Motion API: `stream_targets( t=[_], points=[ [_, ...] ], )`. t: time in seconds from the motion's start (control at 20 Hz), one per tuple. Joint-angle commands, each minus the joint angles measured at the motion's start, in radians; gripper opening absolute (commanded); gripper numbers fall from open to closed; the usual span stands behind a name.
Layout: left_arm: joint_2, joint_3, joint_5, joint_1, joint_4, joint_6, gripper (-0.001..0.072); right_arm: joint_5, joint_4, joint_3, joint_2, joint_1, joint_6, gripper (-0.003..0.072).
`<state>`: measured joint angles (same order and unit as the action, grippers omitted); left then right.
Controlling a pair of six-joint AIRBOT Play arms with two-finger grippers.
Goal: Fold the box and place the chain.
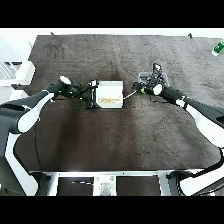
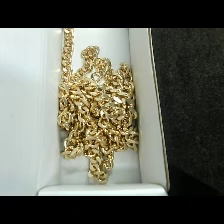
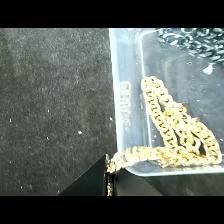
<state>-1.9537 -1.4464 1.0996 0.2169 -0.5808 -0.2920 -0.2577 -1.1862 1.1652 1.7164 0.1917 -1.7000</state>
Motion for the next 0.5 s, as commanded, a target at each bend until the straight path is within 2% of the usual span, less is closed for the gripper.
stream_targets(
  t=[0.0,0.3,0.45],
  points=[
    [0.000,0.000,0.000,0.000,0.000,0.000,0.0527,-0.037,0.000,0.026,-0.016,0.014,0.011,0.0009],
    [0.000,0.000,0.000,0.000,0.000,0.000,0.0527,-0.145,-0.005,0.022,-0.397,0.111,0.156,0.0010],
    [0.000,0.000,0.000,-0.001,0.000,0.000,0.0527,-0.215,-0.027,0.022,-0.499,0.175,0.161,0.0010]
  ],
)
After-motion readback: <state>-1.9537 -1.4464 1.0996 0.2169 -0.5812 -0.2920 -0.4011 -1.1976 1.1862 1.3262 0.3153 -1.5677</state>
